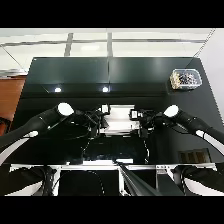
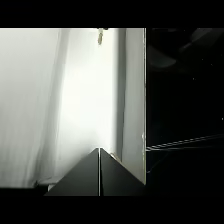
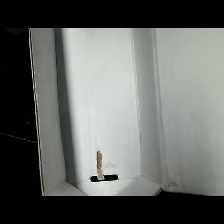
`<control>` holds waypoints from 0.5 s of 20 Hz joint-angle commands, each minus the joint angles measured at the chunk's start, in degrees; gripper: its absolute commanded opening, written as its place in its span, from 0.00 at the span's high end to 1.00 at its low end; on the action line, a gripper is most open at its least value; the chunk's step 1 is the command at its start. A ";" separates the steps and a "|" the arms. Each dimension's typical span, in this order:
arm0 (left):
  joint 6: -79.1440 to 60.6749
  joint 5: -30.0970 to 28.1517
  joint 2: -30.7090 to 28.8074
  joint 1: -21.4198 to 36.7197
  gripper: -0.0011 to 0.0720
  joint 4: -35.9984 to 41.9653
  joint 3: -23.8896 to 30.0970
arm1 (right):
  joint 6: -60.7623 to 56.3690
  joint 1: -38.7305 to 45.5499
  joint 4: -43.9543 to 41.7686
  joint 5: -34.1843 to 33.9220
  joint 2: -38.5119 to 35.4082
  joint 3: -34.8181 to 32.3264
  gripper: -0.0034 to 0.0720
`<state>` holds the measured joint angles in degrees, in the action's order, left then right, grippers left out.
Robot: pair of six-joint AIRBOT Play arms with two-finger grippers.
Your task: Fold the box and place the chain.
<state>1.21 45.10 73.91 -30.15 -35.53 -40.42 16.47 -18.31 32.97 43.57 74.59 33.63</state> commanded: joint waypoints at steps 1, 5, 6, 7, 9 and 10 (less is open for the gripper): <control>12.94 -1.42 -5.57 1.79 0.95 -6.67 -1.27 | 0.04 -0.02 0.04 0.00 0.02 0.04 0.73; 23.02 3.19 -16.22 7.45 0.95 -9.40 -1.66 | 0.04 -0.02 0.04 0.00 0.02 0.04 0.74; 30.47 4.55 -17.77 9.70 0.95 -12.50 -1.55 | 0.04 -0.02 0.04 0.00 0.02 0.04 0.73; 38.45 5.73 -18.47 12.09 0.95 -16.57 -1.33 | 0.04 -0.02 0.04 0.00 0.02 0.04 0.73; 55.69 7.91 -18.08 17.53 0.95 -24.57 0.31 | 0.04 -0.02 0.04 0.00 0.02 0.04 0.73; 66.25 8.46 -17.44 20.52 0.95 -26.91 1.99 | 0.04 -0.02 0.04 0.00 0.02 0.04 0.73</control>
